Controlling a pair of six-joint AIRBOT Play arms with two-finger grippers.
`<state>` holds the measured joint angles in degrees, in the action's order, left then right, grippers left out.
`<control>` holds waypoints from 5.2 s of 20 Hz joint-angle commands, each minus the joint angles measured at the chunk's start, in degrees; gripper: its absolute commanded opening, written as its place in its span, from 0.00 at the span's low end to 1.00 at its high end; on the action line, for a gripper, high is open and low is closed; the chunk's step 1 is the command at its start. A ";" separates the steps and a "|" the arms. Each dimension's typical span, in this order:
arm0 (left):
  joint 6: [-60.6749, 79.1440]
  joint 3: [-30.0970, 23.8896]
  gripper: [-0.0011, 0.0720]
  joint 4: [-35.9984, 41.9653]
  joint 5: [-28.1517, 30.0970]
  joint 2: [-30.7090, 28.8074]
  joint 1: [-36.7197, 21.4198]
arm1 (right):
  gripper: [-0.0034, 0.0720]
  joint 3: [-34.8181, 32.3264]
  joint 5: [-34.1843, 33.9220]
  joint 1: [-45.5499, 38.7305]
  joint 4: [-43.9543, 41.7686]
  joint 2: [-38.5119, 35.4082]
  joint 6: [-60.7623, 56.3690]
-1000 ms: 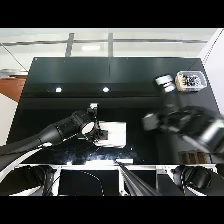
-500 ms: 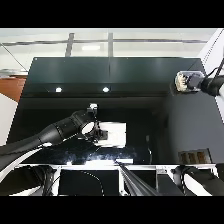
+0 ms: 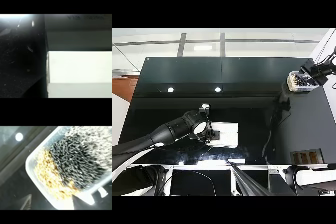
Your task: Fold the box and place the chain.
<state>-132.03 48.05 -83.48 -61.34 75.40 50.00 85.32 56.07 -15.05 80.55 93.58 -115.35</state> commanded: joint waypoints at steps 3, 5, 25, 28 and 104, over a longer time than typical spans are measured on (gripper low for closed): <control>0.02 0.02 0.06 0.22 -0.04 0.00 -0.04 | 0.75 5.51 1.22 -0.68 -2.99 7.89 -8.13; 0.02 0.02 0.06 0.22 -0.07 0.00 -0.04 | 0.75 5.53 0.87 -0.68 -3.30 8.79 -9.88; 0.02 0.02 0.06 0.20 -0.70 0.00 -0.04 | 0.10 6.10 3.34 -2.27 -10.40 9.77 7.34; 0.02 0.02 0.06 0.22 -0.70 0.00 -0.04 | 0.10 6.12 4.15 -3.69 -10.45 4.79 13.55; 0.04 0.02 0.06 1.44 -0.42 0.00 -0.04 | 0.10 -35.17 7.82 51.60 -32.09 -37.77 30.95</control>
<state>-131.98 48.05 -82.02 -61.76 75.40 50.00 50.28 64.86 35.44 46.02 52.47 -83.70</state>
